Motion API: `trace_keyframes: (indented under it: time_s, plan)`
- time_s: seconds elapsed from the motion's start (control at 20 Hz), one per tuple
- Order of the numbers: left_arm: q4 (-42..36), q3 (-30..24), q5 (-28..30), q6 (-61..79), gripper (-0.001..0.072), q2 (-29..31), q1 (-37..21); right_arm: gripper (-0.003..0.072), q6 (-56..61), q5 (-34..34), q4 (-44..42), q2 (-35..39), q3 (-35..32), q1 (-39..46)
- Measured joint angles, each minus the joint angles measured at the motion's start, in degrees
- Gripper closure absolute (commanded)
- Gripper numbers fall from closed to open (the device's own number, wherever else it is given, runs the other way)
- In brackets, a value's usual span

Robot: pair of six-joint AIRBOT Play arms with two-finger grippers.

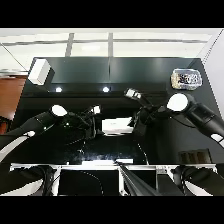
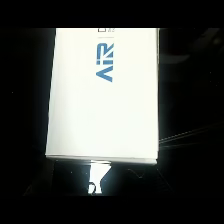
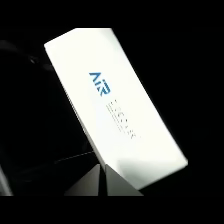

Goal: Fold the box and place the chain.

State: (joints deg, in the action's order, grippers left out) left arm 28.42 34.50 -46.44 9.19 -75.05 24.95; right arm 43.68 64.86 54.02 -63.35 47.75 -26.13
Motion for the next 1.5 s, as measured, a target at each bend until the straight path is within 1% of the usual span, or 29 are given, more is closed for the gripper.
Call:
trace_keyframes:
  time_s: [0.1,0.25,0.45,0.6,0.8,1.15,1.5]
  plan:
    - [0.00,0.00,-0.02,0.00,0.0264,0.00,0.00,0.0657,4.33,1.99,-2.03,0.28,-1.20,1.88]
    - [-0.02,0.00,-0.02,-0.02,0.0264,0.00,0.00,0.0655,7.63,2.47,-9.73,-1.77,-3.48,3.32]
    - [-0.02,0.00,-0.02,-0.02,0.0264,0.00,0.02,0.0656,9.11,0.07,-21.29,-7.08,-4.66,3.98]
    - [0.00,0.00,-0.04,-0.02,0.0264,0.00,0.02,0.0655,9.44,-1.36,-25.51,-10.14,-4.92,4.13]
    - [0.00,0.00,-0.02,-0.02,0.0263,0.00,0.00,0.0655,9.49,-2.19,-26.77,-12.28,-5.03,4.22]
    - [0.02,0.00,-0.02,0.04,0.0264,0.00,0.02,0.0655,10.38,-3.63,-24.63,-13.97,-5.05,4.07]
    - [-0.07,0.00,0.00,-0.15,0.0262,0.00,0.02,0.0645,10.38,-3.69,-23.67,-14.47,-4.37,4.42]
